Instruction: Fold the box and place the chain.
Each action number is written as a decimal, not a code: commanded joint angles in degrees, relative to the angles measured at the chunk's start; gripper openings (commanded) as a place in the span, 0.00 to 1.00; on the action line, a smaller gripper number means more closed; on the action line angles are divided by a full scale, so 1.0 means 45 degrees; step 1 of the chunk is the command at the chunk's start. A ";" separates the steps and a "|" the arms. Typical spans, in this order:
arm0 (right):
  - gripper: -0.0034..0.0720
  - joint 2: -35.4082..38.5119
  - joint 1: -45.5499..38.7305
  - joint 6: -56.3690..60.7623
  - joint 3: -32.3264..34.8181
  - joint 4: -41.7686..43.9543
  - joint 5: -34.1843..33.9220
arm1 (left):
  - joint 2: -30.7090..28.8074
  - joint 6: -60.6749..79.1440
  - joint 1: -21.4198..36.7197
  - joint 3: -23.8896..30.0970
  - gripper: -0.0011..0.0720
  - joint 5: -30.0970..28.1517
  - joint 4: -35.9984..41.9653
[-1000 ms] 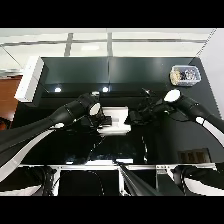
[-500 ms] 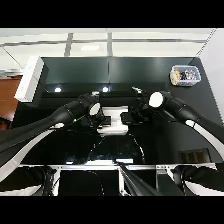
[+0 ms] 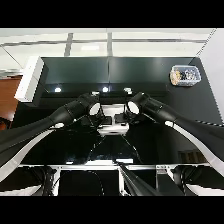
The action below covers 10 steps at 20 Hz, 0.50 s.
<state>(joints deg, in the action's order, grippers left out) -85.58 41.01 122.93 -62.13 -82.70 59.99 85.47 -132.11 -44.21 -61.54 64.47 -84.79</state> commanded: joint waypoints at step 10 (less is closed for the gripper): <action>0.06 -0.0389 0.0199 0.1015 -0.0180 0.0131 0.0379 | 0.0000 0.0019 0.0010 0.0005 0.05 0.0034 -0.0005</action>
<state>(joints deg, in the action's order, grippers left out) -87.20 41.87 127.59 -62.92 -82.74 61.78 85.47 -132.03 -44.21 -61.54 64.53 -84.79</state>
